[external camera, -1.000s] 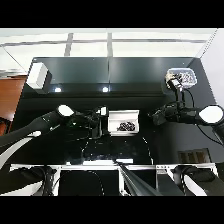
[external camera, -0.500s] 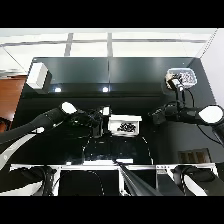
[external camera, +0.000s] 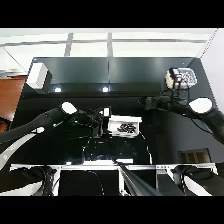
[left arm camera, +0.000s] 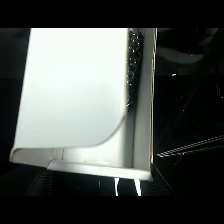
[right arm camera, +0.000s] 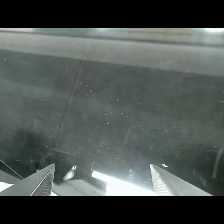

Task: Fold the box and place the chain.

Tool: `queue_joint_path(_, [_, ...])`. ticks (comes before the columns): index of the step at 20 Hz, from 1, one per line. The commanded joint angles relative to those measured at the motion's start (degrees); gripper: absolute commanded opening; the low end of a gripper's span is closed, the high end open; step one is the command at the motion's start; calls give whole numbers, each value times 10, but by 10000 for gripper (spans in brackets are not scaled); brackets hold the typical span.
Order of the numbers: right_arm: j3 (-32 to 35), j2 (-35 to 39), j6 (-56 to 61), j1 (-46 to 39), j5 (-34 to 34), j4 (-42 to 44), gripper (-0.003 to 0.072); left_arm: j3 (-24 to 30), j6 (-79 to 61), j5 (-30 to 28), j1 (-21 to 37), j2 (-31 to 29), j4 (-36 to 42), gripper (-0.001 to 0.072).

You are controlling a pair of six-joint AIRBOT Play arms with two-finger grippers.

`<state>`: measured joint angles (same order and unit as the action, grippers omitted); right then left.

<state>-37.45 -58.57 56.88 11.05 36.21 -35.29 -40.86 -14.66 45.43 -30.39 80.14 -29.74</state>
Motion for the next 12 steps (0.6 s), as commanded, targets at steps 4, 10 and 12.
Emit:
queue_joint_path(4, [-18,-50,-200,44,100,20,720,0,-1,-3,0,0,-2,341])
queue_joint_path(10, [-41,-51,-420,58,192,7,720,0,-1,-4,0,0,0,340])
queue_joint_path(12, [-41,-51,-437,79,193,-19,720,0,-1,-4,0,0,0,341])
